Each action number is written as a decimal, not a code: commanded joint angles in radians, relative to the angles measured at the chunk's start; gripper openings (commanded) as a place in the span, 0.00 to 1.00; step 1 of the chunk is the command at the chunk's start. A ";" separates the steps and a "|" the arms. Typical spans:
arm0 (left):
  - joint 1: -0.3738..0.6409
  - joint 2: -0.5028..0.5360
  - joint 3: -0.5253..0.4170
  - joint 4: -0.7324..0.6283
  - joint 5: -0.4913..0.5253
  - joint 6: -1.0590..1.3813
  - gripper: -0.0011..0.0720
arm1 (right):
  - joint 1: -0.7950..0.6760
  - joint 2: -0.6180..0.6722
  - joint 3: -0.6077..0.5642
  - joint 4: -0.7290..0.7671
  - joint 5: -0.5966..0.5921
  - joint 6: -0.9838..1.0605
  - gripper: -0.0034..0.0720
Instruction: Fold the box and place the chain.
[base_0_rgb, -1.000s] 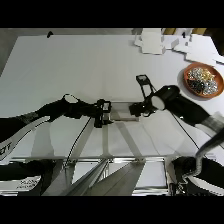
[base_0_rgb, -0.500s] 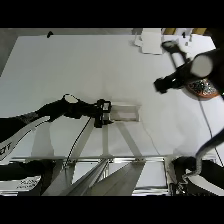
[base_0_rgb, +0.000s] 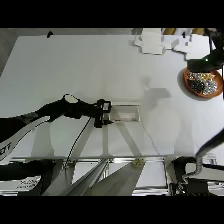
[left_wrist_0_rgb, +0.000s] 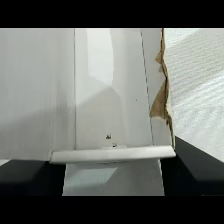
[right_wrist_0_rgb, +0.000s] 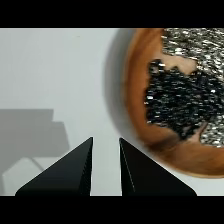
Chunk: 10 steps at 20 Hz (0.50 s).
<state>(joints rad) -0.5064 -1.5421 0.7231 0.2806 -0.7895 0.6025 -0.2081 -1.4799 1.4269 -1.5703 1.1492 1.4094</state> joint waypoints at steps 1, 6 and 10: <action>0.000 0.000 0.000 0.000 0.000 0.000 0.31 | -0.118 -0.114 0.017 -0.023 -0.047 -0.031 0.26; 0.000 0.000 0.000 0.000 0.000 0.000 0.31 | -0.166 -0.188 0.017 0.000 -0.098 -0.031 0.26; 0.000 0.000 0.000 0.000 0.000 0.000 0.31 | -0.166 -0.212 0.017 0.060 -0.151 -0.031 0.26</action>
<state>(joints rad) -0.5064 -1.5421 0.7231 0.2806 -0.7895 0.6025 -0.3653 -1.6676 1.4437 -1.5467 1.0367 1.3800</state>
